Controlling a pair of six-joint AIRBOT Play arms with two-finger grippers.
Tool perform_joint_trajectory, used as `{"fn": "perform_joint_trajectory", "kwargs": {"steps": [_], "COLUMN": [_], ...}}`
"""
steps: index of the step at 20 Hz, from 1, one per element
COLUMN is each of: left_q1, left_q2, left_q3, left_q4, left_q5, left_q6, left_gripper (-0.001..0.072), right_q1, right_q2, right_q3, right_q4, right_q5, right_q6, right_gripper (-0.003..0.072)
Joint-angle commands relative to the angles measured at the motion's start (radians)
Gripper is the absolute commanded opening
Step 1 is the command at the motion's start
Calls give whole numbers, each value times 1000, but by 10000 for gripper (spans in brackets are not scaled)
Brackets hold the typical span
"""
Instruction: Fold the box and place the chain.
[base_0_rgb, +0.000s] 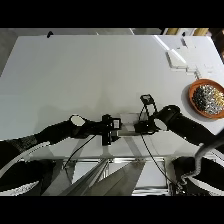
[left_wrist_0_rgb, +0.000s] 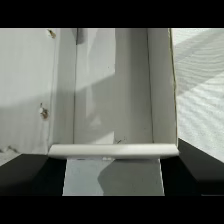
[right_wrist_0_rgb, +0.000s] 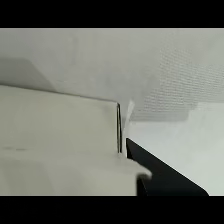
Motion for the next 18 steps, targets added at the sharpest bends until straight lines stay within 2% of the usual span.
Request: {"fn": "perform_joint_trajectory", "kwargs": {"steps": [1, 4, 7, 10, 13, 15, 18], "left_q1": [0, 0, 0, 0, 0, 0, 0], "left_q2": [0, 0, 0, 0, 0, 0, 0], "left_q3": [0, 0, 0, 0, 0, 0, 0], "left_q4": [-1, -1, -1, -1, -1, -1, -1], "left_q5": [1, 1, 1, 1, 1, 1, 1], "left_q6": [-3, -4, -4, -4, -4, -3, -4], "left_gripper": [273, 273, 273, 273, 273, 273, 273], "right_q1": [0, -6, -158, -495, -800, -904, -975], "right_q2": [119, 311, 448, 423, 365, 299, 173], "right_q3": [0, 4, 79, 204, 230, 230, 230], "right_q4": [2, -2, -31, -77, -58, -79, -142], "right_q5": [11, 59, 132, 108, -31, -111, -240], "right_q6": [-80, -196, -301, -461, -530, -531, -637], "right_gripper": [287, 392, 396, 395, 393, 393, 393]}}
